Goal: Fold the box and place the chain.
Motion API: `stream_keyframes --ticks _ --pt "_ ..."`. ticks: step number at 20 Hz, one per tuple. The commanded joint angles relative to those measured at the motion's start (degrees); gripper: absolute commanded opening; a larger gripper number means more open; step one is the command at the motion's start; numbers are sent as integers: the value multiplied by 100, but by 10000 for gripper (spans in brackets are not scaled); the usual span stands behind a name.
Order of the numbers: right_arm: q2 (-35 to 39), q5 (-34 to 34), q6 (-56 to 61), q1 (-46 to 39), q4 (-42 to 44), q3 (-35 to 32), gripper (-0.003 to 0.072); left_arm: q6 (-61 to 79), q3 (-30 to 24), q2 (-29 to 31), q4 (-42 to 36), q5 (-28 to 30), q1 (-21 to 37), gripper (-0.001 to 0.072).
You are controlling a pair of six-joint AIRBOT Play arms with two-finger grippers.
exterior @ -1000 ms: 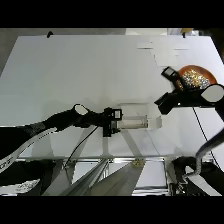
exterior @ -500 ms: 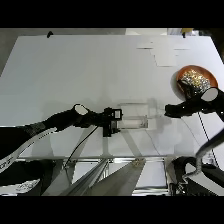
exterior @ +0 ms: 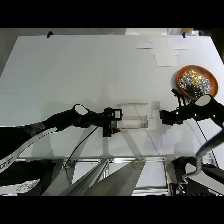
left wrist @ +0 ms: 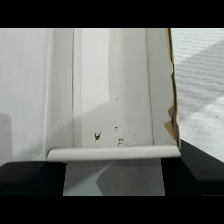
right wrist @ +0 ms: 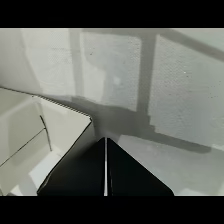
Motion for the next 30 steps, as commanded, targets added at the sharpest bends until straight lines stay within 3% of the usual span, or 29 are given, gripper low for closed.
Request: stream_keyframes --ticks 1,8,10,12,14,17,24,27,30 --pt "-2 264 -236 -2 426 -20 21 0 4 -2 0 2 -2 207" --pt "584 431 -264 13 621 -20 45 0 4 -2 0 2 -2 207" --pt "782 542 -380 190 761 -20 187 0 4 -2 0 2 -2 207" --pt "914 667 -509 400 901 -20 262 2 4 -2 0 4 -2 207" --pt "929 697 -507 584 1016 -20 281 0 4 -2 0 4 -2 207" --pt "929 625 -501 861 1021 -20 407 2 4 -2 0 2 -2 207" --pt "940 -44 79 1600 481 2 408 2 4 -2 0 2 -2 207" --pt "938 -326 1005 2184 -205 262 407 2 4 -2 0 4 -2 207" --pt "920 -330 2400 2796 -1478 632 399 0 4 -2 0 2 -2 207"
